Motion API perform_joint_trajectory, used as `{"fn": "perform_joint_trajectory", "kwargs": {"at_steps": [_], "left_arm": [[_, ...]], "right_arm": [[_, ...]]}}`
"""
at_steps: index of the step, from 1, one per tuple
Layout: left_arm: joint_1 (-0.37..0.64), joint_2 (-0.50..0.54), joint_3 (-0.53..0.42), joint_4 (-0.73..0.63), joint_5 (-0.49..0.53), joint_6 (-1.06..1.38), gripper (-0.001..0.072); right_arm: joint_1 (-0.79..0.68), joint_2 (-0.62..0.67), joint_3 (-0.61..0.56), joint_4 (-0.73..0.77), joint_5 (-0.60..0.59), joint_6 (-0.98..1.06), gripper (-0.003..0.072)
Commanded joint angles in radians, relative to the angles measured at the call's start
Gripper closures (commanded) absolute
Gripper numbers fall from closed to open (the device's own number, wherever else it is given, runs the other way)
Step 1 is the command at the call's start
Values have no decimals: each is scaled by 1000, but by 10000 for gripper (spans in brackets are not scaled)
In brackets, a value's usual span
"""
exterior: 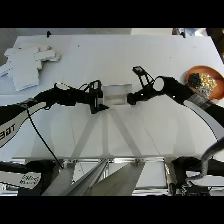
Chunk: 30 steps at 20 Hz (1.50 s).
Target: Fold the box and place the chain.
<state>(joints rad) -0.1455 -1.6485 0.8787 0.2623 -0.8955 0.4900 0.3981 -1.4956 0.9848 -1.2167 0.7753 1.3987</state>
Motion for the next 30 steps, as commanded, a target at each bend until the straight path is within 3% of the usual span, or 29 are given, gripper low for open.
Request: {"fn": "perform_joint_trajectory", "kwargs": {"at_steps": [1,4,13,19,21,28,30], "left_arm": [[1,0,1,0,2,0,186],[1,0,1,0,2,0,186],[1,0,1,0,2,0,186],[1,0,1,0,2,0,186],[1,0,1,0,2,0,186],[1,0,1,0,2,0,186],[1,0,1,0,2,0,186]], "right_arm": [[55,2,22,-188,-3,253,166],[100,2,60,-288,6,368,172],[170,-9,100,-395,36,642,193],[175,-125,277,-410,227,661,196],[176,-144,312,-410,260,662,257],[191,-168,314,-423,335,643,257],[204,-179,314,-420,338,635,317]]}}
